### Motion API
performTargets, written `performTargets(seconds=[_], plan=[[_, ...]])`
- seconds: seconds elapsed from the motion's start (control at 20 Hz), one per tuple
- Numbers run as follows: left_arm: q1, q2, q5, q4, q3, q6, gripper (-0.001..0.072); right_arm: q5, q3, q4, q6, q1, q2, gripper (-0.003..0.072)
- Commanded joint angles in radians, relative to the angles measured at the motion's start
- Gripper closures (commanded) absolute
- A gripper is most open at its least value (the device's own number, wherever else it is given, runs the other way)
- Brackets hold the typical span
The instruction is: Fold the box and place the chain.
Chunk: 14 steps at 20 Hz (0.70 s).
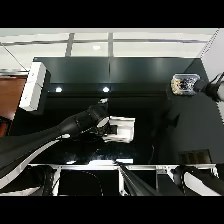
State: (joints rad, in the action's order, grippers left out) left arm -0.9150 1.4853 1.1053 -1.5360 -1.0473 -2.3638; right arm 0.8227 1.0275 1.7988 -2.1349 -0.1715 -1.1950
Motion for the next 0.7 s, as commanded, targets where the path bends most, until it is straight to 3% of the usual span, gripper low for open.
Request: performTargets(seconds=[0.0,0.15,0.25,0.6,0.65], plan=[[0.001,0.000,0.002,0.000,0.000,0.000,0.0680,0.291,0.389,-0.288,0.101,-0.121,-0.325,-0.0034],[0.001,0.000,0.006,0.001,0.000,0.000,0.0680,0.494,0.653,-0.280,0.098,-0.133,-0.535,-0.0034],[0.000,0.000,0.008,0.010,0.000,0.000,0.0680,0.503,0.740,-0.281,0.058,-0.132,-0.619,-0.0034],[0.001,0.000,0.008,0.011,0.000,0.000,0.0680,0.393,0.794,-0.277,-0.029,-0.145,-0.712,-0.0034],[0.001,0.000,0.008,0.011,0.000,0.000,0.0680,0.374,0.795,-0.277,-0.043,-0.146,-0.716,0.0015]])
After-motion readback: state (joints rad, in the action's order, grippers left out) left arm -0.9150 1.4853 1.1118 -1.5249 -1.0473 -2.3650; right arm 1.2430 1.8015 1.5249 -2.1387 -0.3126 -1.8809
